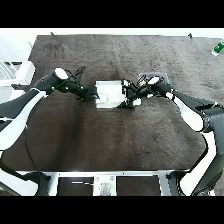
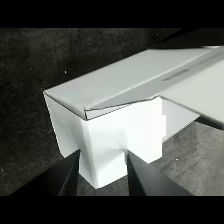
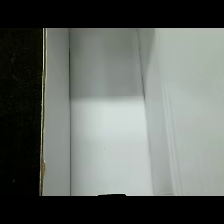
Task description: Fold the box and place the chain.
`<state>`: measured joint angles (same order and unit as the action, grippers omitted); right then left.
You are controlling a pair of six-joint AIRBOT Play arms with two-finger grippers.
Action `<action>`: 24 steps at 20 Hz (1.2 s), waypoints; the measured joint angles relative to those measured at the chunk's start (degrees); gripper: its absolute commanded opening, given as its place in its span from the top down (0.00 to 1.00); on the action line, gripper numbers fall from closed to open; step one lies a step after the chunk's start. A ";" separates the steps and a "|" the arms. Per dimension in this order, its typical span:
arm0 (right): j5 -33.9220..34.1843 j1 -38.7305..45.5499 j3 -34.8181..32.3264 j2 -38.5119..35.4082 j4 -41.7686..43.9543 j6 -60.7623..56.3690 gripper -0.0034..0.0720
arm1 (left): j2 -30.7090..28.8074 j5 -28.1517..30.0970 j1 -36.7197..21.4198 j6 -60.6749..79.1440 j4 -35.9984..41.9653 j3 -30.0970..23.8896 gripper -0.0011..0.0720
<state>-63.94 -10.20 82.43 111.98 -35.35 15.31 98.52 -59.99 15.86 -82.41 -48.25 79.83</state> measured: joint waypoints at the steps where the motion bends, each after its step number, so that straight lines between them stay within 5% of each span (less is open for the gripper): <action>1: 0.00 0.00 0.00 0.00 0.00 0.00 0.22 | 0.00 0.31 0.61 -1.42 -1.31 0.42 0.50; 18: -0.02 0.02 0.00 0.00 0.00 0.00 0.22 | 0.09 5.42 10.27 -25.27 -24.20 1.81 0.50; 24: 0.00 0.02 0.00 0.00 0.02 0.00 0.22 | 2.08 1.22 12.72 -34.29 -32.89 8.09 0.50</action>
<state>-63.94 -10.17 82.43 111.98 -35.33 15.31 100.60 -58.76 28.58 -116.71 -81.14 87.92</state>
